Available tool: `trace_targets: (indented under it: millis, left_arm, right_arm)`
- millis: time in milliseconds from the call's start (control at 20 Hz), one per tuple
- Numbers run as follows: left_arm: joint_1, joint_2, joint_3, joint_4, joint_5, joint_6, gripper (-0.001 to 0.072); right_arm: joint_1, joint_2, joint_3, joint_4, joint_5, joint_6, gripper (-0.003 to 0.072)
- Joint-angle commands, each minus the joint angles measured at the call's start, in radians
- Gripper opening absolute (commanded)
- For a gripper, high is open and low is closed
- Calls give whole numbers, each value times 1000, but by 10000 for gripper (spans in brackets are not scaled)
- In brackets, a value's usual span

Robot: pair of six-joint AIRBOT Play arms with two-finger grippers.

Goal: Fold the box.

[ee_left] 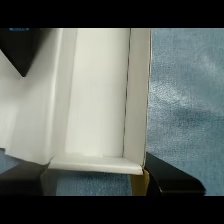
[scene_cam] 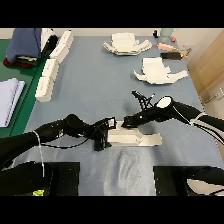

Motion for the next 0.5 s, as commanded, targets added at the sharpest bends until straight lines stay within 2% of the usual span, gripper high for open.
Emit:
trace_targets:
  millis: [0, 100, 250, 450]
  left_arm:
    - [0, 0, -1, -1, 2, -3, 491]
    - [0, 0, -1, -1, 2, -3, 491]
    - [0, 0, -1, -1, 2, -3, 491]
    - [0, 0, -1, -1, 2, -3, 491]
  right_arm:
    - [1, 73, 31, -40, -7, -22, 2]
    - [1, 161, 46, -109, 3, -21, 2]
    - [4, 312, 40, -202, 87, -20, 2]
    - [52, 537, -47, -291, 238, -105, 10]
